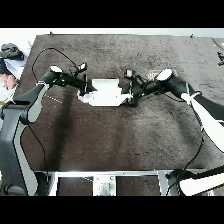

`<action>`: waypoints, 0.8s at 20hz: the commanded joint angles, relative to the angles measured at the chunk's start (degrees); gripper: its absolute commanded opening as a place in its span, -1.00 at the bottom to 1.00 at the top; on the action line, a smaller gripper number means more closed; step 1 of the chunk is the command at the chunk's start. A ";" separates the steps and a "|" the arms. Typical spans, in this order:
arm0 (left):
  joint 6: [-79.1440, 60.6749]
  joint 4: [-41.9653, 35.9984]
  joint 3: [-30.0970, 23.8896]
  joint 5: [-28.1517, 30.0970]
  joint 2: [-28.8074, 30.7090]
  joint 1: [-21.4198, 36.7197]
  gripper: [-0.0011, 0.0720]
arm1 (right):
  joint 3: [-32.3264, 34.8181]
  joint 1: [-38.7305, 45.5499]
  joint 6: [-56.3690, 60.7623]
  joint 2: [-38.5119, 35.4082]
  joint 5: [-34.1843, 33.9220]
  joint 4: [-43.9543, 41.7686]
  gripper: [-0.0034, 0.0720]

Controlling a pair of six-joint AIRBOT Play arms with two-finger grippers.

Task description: Fold the box and place the chain.

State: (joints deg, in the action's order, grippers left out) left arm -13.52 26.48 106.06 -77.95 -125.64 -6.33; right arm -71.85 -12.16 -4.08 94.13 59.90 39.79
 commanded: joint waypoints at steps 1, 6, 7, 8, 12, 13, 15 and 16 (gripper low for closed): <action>0.00 0.02 0.00 0.00 -0.02 0.07 -0.94 | 5.29 -3.15 -15.93 -0.13 -9.07 -1.42 1.00; 0.00 0.02 0.00 0.00 -0.02 0.07 -0.93 | 5.44 -4.96 -17.16 1.81 -13.09 -1.49 1.00; 0.00 0.02 0.00 0.00 -0.02 0.07 -0.93 | 5.44 -4.98 -17.18 2.67 -14.53 -1.51 1.00; 0.00 0.02 0.00 0.00 -0.02 0.07 -0.93 | 5.42 -4.98 -17.18 3.41 -16.24 -1.86 1.00; 0.00 0.02 0.00 0.00 -0.02 0.07 -0.93 | 4.90 -4.81 -16.00 3.19 -20.26 -3.26 1.00; 0.00 0.02 0.00 -0.02 -0.02 0.07 -0.93 | 4.57 -4.48 -14.10 2.10 -20.28 -4.37 1.00; 0.00 0.02 0.00 0.00 -0.02 0.07 -0.93 | 4.35 -3.67 -14.64 0.52 -20.55 -7.67 1.00; 0.00 0.02 0.00 0.00 -0.02 0.07 -0.93 | 4.35 -3.28 -16.20 0.52 -21.07 -8.17 1.00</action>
